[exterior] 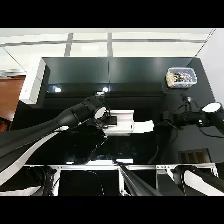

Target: Fold the box and place the chain.

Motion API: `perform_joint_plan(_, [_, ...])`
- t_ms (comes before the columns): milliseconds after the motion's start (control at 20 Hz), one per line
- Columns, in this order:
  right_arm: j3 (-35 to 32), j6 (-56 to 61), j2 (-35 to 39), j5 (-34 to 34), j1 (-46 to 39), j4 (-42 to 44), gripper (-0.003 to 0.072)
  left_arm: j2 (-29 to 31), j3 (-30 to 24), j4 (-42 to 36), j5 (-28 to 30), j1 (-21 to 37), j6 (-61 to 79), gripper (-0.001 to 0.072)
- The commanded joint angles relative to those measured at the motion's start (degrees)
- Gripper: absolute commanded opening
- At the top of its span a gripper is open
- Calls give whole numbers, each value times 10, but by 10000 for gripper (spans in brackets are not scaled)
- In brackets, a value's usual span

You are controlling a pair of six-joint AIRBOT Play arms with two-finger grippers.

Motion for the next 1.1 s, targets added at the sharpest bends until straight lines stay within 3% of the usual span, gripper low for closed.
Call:
perform_joint_plan(0, [-22,-50,-79,31,16,91,15,0,0,0,0,0,0,26])
perform_joint_plan(150, [-18,-125,-132,30,87,206,16,0,0,0,0,0,0,26])
perform_joint_plan(350, [33,-168,-138,79,116,196,21,0,0,0,0,0,0,26])
perform_joint_plan(400, [51,-168,-138,104,116,183,191,0,0,0,0,0,0,26])
perform_joint_plan(450, [67,-169,-138,132,116,173,546,0,0,0,0,0,0,26])
perform_joint_plan(500, [78,-175,-137,151,116,174,620,0,0,0,0,0,0,26])
perform_joint_plan(750, [101,-174,-137,163,145,176,598,0,0,0,0,0,0,26])
perform_joint_plan(800, [105,-172,-137,162,156,176,493,0,0,0,0,0,0,26])
perform_joint_plan(950, [126,-125,-137,144,185,137,460,0,0,0,0,0,0,26])
perform_joint_plan(1050, [146,-75,-137,134,205,115,363,0,0,0,0,0,0,26])
